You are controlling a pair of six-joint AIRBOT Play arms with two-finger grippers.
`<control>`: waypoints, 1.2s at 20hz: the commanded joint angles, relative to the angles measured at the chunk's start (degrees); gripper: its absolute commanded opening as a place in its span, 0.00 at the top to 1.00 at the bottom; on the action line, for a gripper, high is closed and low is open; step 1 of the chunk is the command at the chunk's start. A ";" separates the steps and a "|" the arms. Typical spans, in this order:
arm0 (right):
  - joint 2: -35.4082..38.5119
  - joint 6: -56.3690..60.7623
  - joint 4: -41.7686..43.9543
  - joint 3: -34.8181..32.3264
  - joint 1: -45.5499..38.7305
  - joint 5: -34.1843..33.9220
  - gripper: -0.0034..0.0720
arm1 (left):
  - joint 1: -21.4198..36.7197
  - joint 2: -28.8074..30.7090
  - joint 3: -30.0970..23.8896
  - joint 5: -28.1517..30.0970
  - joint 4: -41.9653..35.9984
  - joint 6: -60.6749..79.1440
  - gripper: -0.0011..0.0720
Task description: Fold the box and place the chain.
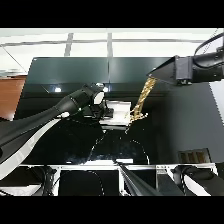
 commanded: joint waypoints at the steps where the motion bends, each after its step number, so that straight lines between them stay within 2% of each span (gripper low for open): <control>1: -0.98 -0.55 2.34 -0.02 5.38 -4.48 0.93 | 0.00 -0.02 0.07 0.00 0.00 0.00 0.95; 5: -4.04 -1.07 -2.03 -1.60 8.68 -5.44 0.93 | 0.00 -0.02 0.07 0.00 0.02 0.00 0.95; 9: -4.87 -0.66 -2.51 -13.44 8.92 -11.04 0.93 | 0.00 -0.02 0.07 0.02 0.02 0.00 0.95; 13: -4.92 0.04 -0.13 -26.43 10.38 -21.09 0.93 | 0.00 -0.02 0.07 0.04 0.00 0.00 0.95; 16: -5.55 0.02 -0.11 -31.43 11.41 -26.18 0.92 | 0.00 -0.02 0.07 0.02 0.00 0.00 0.95; 18: -6.03 -0.02 -0.39 -31.67 10.75 -25.83 0.47 | 0.00 -0.02 0.07 0.02 0.00 0.00 0.95; 19: -5.95 -0.11 -0.37 -31.36 9.25 -24.35 0.45 | 0.00 -0.02 0.07 0.02 0.02 0.00 0.95; 22: -4.33 -5.35 -1.46 -30.32 -1.07 -13.88 0.45 | 0.00 -0.02 0.07 0.02 0.02 0.00 0.95; 24: -2.56 -10.91 -8.13 -30.60 -7.96 -8.33 0.45 | 0.00 -0.02 0.07 0.02 0.00 0.00 0.95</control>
